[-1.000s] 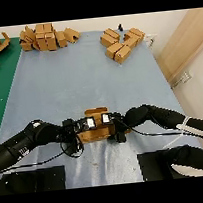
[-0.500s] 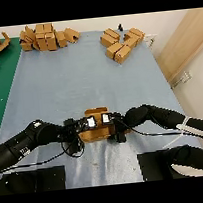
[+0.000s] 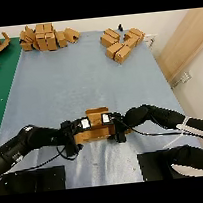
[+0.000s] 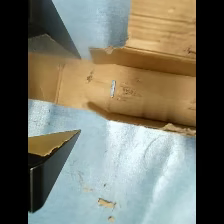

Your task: Fold the box.

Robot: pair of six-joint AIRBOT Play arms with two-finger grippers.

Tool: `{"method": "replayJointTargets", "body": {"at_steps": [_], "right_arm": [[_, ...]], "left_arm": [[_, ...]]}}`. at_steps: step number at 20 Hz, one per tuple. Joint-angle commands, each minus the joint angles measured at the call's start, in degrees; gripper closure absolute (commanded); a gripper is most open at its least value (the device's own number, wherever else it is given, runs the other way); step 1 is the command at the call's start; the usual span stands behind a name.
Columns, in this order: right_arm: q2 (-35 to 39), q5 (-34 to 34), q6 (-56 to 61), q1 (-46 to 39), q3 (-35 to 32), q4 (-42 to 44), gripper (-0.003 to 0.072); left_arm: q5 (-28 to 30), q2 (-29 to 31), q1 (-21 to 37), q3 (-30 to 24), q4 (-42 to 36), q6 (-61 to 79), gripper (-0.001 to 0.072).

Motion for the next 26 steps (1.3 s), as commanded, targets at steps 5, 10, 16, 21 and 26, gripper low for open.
{"method": "replayJointTargets", "body": {"at_steps": [5, 10, 16, 21, 26], "right_arm": [[0.0, -0.5, 0.0, 0.0, 0.0, 0.0, 0.0121], [0.0, -0.5, 0.0, 0.0, 0.0, 0.0, 0.0121], [0.0, -0.5, 0.0, 0.0, 0.0, 0.0, 0.0121], [0.0, -0.5, 0.0, 0.0, 0.0, 0.0, 0.0121], [0.0, -0.5, 0.0, 0.0, 0.0, 0.0, 0.0121]], "left_arm": [[2.9, 5.4, 7.5, -8.1, -20.0, 27.2, 0.0046], [3.1, 1.0, 7.5, -6.3, -30.6, 32.2, 0.0046], [9.0, -2.4, 11.5, -6.3, -29.0, 30.7, 0.0046], [-1.4, -1.5, 15.3, -5.5, -22.4, 31.6, 0.0047], [1.4, -1.2, 15.3, -5.5, -22.9, 31.6, 0.0046]]}}
